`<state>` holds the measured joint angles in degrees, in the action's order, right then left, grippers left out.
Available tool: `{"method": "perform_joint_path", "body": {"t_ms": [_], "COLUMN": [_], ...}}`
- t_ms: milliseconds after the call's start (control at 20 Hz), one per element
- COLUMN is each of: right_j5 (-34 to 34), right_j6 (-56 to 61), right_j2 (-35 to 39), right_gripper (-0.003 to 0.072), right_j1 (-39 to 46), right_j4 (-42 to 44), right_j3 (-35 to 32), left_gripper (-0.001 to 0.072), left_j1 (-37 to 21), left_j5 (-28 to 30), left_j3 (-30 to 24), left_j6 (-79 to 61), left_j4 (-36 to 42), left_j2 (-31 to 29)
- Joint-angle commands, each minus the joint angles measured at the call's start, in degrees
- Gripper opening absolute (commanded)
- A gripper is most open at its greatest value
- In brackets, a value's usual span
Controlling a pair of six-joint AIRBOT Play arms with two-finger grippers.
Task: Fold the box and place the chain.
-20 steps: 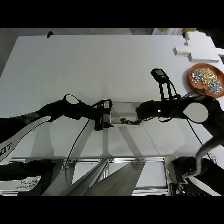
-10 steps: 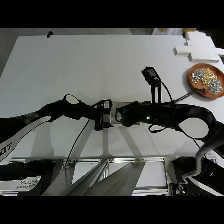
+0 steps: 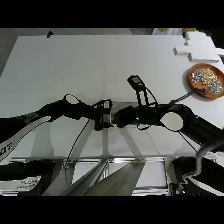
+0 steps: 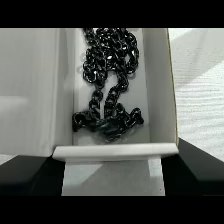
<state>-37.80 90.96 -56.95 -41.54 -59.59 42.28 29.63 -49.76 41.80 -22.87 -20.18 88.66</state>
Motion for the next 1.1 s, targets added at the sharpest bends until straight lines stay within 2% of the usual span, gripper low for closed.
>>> {"method": "perform_joint_path", "body": {"t_ms": [0, 100, 200, 300, 350, 500, 650, 800, 850, 900, 950, 1050], "right_j5": [-5.9, -11.2, -13.7, -16.8, -17.8, -22.8, -28.9, -28.5, -27.4, -25.8, -24.2, -22.0], "right_j6": [-1.5, -3.5, -4.6, -9.7, -14.9, -36.3, -61.8, -73.0, -73.7, -73.7, -73.7, -75.0], "right_j2": [-0.6, 0.2, 1.6, 1.9, 1.8, -0.8, -6.6, -13.0, -14.7, -16.4, -18.0, -20.2], "right_gripper": [0.0186, 0.0186, 0.0184, 0.0094, 0.0048, 0.0052, 0.0053, 0.0056, 0.0085, 0.0204, 0.0240, 0.0231], "right_j1": [4.3, 9.9, 16.5, 23.3, 26.1, 31.5, 32.9, 32.9, 32.9, 32.9, 32.9, 32.9], "right_j4": [-0.7, -2.1, -4.1, -5.1, -6.0, -13.6, -13.0, -12.4, -12.5, -12.7, -12.7, -12.6], "right_j3": [2.5, 5.7, 8.3, 10.3, 10.4, 10.2, 9.0, 8.2, 8.2, 8.2, 8.2, 8.2], "left_gripper": [0.0204, 0.0204, 0.0204, 0.0204, 0.0204, 0.0204, 0.0204, 0.0204, 0.0204, 0.0204, 0.0204, 0.0204], "left_j1": [0.0, 0.0, 0.0, 0.0, 0.0, 0.0, 0.0, 0.0, 0.0, 0.0, 0.0, 0.0], "left_j5": [0.0, 0.0, 0.0, 0.0, 0.0, 0.0, 0.0, 0.0, 0.0, 0.0, 0.0, 0.0], "left_j3": [0.0, 0.0, 0.0, 0.0, 0.0, 0.0, 0.0, 0.0, 0.0, 0.0, 0.0, 0.0], "left_j6": [0.0, 0.0, 0.0, 0.0, 0.0, 0.0, 0.0, 0.0, 0.0, 0.0, 0.0, 0.0], "left_j4": [0.0, 0.0, 0.0, 0.0, 0.0, 0.0, 0.0, 0.0, 0.0, 0.0, 0.0, 0.0], "left_j2": [0.0, 0.0, 0.0, 0.0, 0.0, 0.0, 0.0, 0.0, 0.0, 0.0, 0.0, 0.0]}}
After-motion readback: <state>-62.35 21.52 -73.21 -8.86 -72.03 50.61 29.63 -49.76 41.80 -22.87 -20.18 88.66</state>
